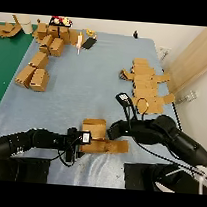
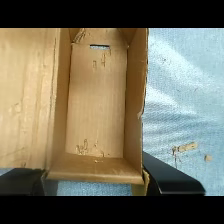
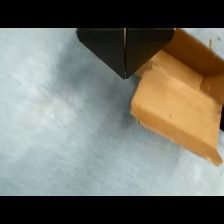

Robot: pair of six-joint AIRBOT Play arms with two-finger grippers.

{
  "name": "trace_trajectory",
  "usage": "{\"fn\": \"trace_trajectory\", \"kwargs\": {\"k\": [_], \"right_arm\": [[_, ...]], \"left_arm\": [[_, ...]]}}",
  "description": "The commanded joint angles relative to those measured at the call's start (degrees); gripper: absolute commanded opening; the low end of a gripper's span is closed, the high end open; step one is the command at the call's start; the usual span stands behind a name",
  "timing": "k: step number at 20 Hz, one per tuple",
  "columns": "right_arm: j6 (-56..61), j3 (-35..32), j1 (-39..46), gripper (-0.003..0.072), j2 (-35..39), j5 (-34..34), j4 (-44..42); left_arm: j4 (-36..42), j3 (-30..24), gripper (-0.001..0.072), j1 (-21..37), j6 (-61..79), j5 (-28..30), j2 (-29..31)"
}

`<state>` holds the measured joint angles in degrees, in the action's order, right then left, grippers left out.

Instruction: Fold the box.

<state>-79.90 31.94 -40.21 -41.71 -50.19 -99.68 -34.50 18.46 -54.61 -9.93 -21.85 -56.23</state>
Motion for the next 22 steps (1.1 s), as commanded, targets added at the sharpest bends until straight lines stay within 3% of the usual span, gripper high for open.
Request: {"fn": "trace_trajectory", "kwargs": {"k": [1,7,8,9,10,16,22], "right_arm": [[-1.16,-0.37,-1.99,0.0002,8.68,-12.57,4.15],[-12.72,-9.64,-16.96,0.001,13.18,-13.94,0.44],[-13.55,-11.15,-18.97,0.0161,12.85,-12.87,3.67],[-13.66,-11.93,-19.98,0.0389,12.13,-11.32,7.54],[-13.77,-12.13,-20.24,0.0444,11.08,-9.57,11.04],[-14.25,-12.13,-20.22,0.045,2.84,5.84,16.92],[-19.1,-11.82,-20.24,0.0448,1.07,7.96,16.31]], "left_arm": [[-0.02,0.04,0.0446,-0.04,0.02,0.0,0.02],[0.0,0.04,0.0446,-0.04,0.02,0.0,0.02],[-0.02,0.04,0.0446,-0.04,0.02,0.0,0.02],[-0.02,0.04,0.0446,-0.04,0.02,0.02,0.02],[-0.02,0.04,0.0446,-0.04,0.02,0.04,0.02],[-0.02,0.04,0.0446,-0.04,0.02,0.02,0.02],[-0.02,0.04,0.0446,-0.04,0.02,0.02,0.02]]}}
